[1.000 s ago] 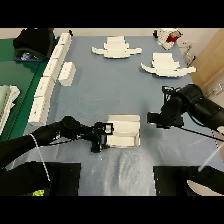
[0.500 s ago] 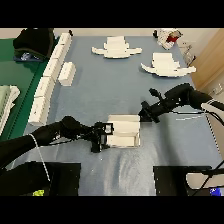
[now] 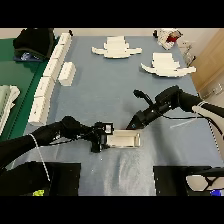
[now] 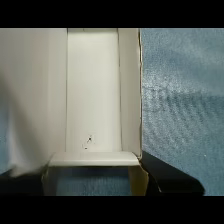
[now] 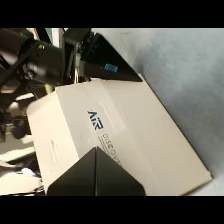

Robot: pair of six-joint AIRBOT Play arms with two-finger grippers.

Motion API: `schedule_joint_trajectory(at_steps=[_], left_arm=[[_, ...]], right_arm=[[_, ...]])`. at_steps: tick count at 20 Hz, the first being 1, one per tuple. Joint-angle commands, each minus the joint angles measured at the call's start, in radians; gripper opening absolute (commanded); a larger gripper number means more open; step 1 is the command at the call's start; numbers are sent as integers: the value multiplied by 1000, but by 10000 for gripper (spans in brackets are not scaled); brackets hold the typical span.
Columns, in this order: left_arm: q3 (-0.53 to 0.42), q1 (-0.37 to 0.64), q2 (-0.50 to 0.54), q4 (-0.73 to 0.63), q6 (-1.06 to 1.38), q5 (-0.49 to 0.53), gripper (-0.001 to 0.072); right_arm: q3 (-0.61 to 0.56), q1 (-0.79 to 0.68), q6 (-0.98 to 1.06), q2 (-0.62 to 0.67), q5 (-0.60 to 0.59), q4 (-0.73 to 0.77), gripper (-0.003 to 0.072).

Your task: Fold the box.

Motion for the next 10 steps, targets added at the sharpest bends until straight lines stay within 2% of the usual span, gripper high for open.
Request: schedule_joint_trajectory(at_steps=[1, 7, 10], left_arm=[[1, 0, 0, 0, 0, 0, 512], [1, 0, 0, 0, 0, 0, 511], [1, 0, 0, 0, 0, 0, 511]], right_arm=[[-104, 85, -113, 146, 226, -59, 0], [-340, 272, -197, 514, 662, -98, 1], [-436, 393, -197, 636, 842, -136, 1]])
